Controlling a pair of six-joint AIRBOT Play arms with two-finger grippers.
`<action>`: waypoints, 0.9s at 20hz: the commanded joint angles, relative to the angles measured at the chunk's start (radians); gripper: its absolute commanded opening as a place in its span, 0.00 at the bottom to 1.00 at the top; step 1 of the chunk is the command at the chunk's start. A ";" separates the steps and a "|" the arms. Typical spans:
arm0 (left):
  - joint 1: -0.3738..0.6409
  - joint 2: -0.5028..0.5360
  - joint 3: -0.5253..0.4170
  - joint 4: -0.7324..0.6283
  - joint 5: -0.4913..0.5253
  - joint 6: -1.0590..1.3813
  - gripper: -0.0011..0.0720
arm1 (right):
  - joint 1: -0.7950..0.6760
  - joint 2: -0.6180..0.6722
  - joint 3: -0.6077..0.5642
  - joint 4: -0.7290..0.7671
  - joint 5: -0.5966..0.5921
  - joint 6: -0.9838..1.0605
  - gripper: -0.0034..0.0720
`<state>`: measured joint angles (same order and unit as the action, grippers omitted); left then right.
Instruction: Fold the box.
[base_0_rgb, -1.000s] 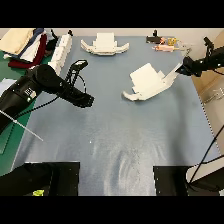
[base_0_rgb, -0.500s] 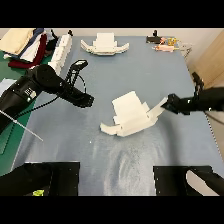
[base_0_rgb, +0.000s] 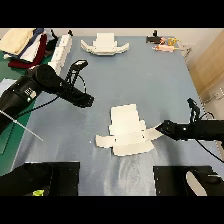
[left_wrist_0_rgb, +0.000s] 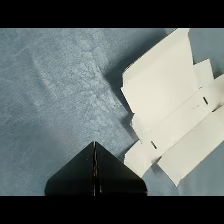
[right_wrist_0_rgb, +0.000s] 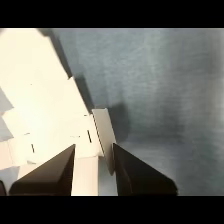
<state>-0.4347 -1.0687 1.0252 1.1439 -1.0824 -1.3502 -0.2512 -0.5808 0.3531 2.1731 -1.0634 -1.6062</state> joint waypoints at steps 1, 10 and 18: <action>0.000 0.001 0.000 0.000 0.000 0.000 0.03 | -0.029 -0.087 0.076 -0.147 -0.090 0.021 0.53; 0.000 0.001 0.000 0.000 0.000 0.000 0.03 | -0.054 -0.590 0.436 -0.148 -0.346 -0.163 0.53; 0.000 0.000 0.000 0.000 0.000 0.000 0.03 | 0.022 -0.690 0.433 -0.086 -0.360 -0.210 0.51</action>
<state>-0.4347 -1.0687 1.0252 1.1439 -1.0828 -1.3502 -0.2592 -1.2430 0.7815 2.0750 -1.4212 -1.8011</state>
